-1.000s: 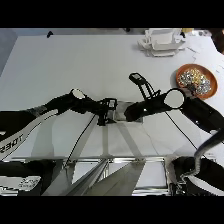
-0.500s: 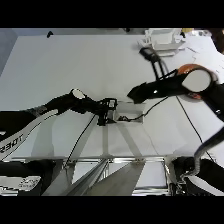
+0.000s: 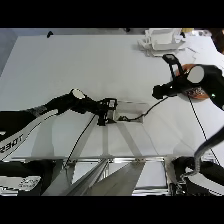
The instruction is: Fold the box and place the chain.
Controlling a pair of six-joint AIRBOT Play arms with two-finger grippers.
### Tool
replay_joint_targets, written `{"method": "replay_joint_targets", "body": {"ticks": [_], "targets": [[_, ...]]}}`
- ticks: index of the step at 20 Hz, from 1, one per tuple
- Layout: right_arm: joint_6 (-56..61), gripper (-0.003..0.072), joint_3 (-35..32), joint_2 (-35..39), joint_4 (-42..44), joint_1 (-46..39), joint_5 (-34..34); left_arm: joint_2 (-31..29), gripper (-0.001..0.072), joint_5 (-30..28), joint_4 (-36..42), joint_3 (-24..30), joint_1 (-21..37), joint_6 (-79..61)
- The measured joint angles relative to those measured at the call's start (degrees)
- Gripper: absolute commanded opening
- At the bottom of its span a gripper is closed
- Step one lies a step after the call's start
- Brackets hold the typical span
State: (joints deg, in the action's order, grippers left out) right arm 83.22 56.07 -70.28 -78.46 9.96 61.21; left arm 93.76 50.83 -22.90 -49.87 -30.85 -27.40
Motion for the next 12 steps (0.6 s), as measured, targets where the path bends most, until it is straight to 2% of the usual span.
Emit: {"method": "replay_joint_targets", "body": {"ticks": [1,3,12], "targets": [[0.2,0.0385,-0.48,-1.49,-0.5,-0.22,-0.22,0.0,0.0209,0.0,0.02,0.0,0.0,0.0],[0.59,0.0339,-1.16,-4.42,-1.4,-0.5,-0.44,0.0,0.0209,0.0,0.02,0.0,0.0,0.0],[1.9,0.0316,-1.84,-10.97,-3.5,-0.74,-1.55,0.0,0.0209,0.0,0.0,0.0,0.0,0.0]]}}
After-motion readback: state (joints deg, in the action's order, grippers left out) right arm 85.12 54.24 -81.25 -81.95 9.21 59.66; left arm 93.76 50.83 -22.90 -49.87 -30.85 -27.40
